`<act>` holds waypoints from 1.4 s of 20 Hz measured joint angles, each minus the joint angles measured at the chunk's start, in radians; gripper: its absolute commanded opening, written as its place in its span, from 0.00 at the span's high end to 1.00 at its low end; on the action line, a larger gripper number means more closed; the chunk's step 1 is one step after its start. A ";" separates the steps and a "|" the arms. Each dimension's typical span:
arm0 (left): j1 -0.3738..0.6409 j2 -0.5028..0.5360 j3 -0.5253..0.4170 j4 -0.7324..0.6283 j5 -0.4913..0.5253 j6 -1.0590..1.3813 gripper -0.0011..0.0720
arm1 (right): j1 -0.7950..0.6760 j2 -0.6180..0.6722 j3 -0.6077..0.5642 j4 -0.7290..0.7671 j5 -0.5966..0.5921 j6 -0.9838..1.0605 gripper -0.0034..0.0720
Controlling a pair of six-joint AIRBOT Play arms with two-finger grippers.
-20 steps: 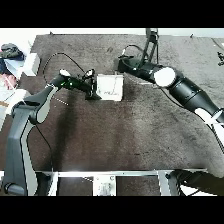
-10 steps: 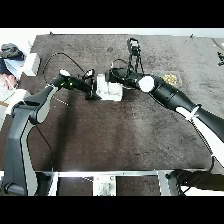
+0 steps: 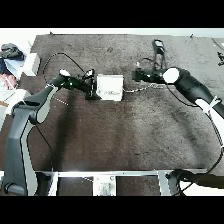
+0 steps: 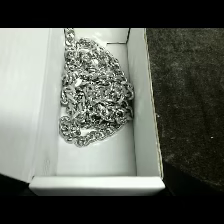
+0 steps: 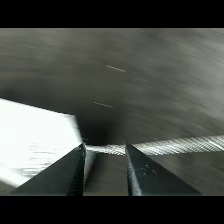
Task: Fold the box and place the chain.
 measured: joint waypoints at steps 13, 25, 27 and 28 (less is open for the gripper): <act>0.000 0.000 0.000 0.000 0.000 0.000 0.43 | -0.175 -0.256 -0.093 0.142 -0.296 0.108 0.86; 0.000 0.000 0.000 0.000 0.000 0.000 0.43 | -0.069 -0.047 -0.021 0.159 -0.251 0.019 0.94; 0.000 0.000 0.000 0.000 0.000 0.000 0.43 | -0.033 0.059 -0.019 0.155 -0.228 -0.014 0.94; 0.000 0.000 0.000 0.000 0.000 0.000 0.43 | -0.013 0.105 -0.019 0.150 -0.220 -0.025 0.94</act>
